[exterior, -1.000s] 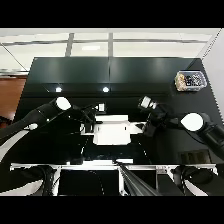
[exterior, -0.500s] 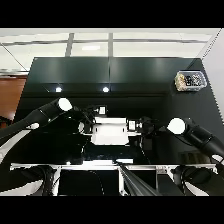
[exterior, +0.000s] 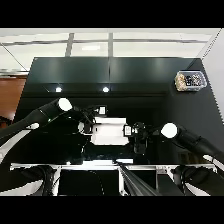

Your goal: Fold the box and place the chain.

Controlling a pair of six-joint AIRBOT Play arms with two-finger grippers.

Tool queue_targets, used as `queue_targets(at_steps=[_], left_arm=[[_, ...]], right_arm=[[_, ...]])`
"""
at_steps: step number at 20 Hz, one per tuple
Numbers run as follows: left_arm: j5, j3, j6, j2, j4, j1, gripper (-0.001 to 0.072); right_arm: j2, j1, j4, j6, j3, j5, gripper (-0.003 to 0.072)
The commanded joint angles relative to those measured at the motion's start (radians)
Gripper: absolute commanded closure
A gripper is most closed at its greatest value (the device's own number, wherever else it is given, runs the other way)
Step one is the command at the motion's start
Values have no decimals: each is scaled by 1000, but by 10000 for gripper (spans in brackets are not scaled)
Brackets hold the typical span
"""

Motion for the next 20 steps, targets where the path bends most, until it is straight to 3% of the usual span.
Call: queue_targets(at_steps=[1, 7, 10, 20], left_arm=[[0, 0, 0, 0, 0, -1, 684], [0, 0, -3, 0, -3, 0, 684], [-4, 0, -6, 0, -4, -1, 684], [-5, 0, -34, 0, -3, -1, 685]], right_arm=[[-41, 21, 103, -116, 13, -46, -27], [-42, 1, 75, -116, 105, -39, -28], [-40, -67, 35, -115, 137, 57, -27], [-43, -135, 95, -131, 152, 27, -27]])
